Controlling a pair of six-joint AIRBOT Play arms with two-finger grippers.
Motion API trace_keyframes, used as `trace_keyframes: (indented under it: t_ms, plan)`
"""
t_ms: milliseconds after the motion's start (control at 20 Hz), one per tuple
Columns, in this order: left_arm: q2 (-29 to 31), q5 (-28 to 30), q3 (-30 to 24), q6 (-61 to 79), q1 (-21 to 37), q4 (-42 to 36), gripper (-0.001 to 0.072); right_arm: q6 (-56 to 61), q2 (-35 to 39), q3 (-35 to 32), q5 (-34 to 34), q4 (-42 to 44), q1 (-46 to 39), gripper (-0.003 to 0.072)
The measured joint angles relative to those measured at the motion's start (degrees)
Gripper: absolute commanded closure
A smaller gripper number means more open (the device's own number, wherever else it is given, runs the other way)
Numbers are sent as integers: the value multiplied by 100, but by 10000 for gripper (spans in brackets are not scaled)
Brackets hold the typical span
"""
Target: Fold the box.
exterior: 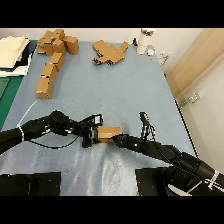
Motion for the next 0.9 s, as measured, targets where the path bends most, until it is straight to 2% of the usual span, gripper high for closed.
trace_keyframes:
  t_ms: [900]
  plan:
    - [0, 0, 0, 0, 0, -2, 157, 2, -173, 0, 9, -26, 7, 685]
